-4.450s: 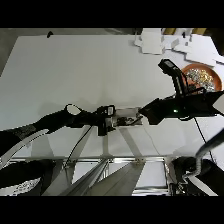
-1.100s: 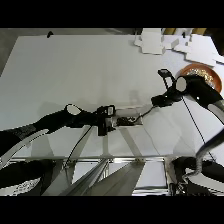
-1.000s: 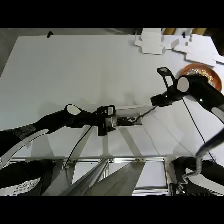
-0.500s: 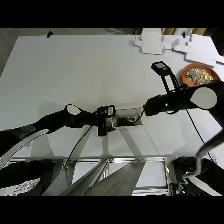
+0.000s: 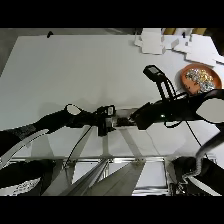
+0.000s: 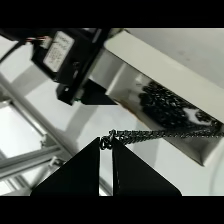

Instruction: Fold the box and place the chain.

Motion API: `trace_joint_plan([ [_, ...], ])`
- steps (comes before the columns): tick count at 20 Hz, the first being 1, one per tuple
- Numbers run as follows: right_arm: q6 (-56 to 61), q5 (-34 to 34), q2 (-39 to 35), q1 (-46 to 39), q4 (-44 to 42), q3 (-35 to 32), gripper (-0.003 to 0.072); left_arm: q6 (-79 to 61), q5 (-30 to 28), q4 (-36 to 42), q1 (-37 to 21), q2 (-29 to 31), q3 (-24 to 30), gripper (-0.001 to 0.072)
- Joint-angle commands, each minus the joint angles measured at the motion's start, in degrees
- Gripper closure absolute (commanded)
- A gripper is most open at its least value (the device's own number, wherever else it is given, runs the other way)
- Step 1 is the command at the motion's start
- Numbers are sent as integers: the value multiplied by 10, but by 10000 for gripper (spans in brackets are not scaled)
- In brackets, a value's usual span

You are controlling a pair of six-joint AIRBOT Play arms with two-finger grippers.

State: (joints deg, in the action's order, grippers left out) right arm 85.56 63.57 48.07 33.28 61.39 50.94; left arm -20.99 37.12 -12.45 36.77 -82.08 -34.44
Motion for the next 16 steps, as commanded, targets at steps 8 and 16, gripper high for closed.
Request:
trace_joint_plan([
  [8,-3,-27,52,17,33,-11,504,0,0,0,0,0,0,539],
  [16,0,-38,65,-136,170,34,496,0,0,0,0,0,0,539],
])
